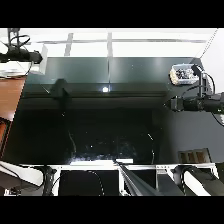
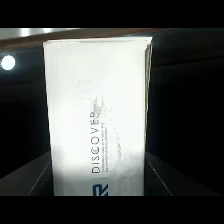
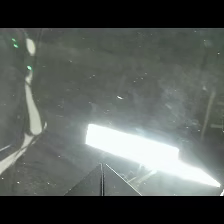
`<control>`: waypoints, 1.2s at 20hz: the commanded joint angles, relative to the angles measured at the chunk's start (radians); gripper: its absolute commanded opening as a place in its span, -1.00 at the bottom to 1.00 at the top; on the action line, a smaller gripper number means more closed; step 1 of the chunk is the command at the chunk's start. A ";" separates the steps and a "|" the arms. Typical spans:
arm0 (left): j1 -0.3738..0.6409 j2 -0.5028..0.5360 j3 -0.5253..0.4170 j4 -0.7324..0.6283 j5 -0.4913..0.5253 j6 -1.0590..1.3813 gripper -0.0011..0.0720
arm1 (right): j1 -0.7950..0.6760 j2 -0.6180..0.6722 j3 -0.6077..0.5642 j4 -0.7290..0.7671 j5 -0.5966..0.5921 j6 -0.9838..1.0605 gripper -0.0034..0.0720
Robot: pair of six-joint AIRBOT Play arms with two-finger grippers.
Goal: Fold the box and place the chain.
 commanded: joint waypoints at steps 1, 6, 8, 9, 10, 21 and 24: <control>0.085 -0.174 0.174 -0.005 -0.099 -0.045 0.10 | 0.000 0.001 0.000 0.031 0.002 0.000 -0.87; 0.085 -0.297 0.303 -0.004 -0.219 -0.063 0.29 | 0.000 0.001 0.000 0.031 -0.005 0.005 -0.87; 0.084 -0.277 0.315 0.003 -0.227 -0.075 1.00 | 0.000 0.001 0.000 0.037 -0.003 0.008 -0.87; 0.082 -0.256 0.333 0.005 -0.227 -0.093 1.00 | 0.000 0.001 0.000 0.039 -0.003 0.008 -0.87; 0.080 -0.224 0.356 0.004 -0.223 -0.097 0.99 | 0.000 0.001 0.000 0.046 -0.003 0.008 -0.87; -0.190 0.467 -0.338 -0.171 -0.261 -0.264 -0.91 | 0.282 -0.070 -0.021 -0.113 -0.518 -0.003 -0.87; -0.293 0.717 -0.737 -0.100 -0.131 -0.272 -0.91 | 0.275 -0.082 -0.098 -0.128 -0.595 0.014 -0.87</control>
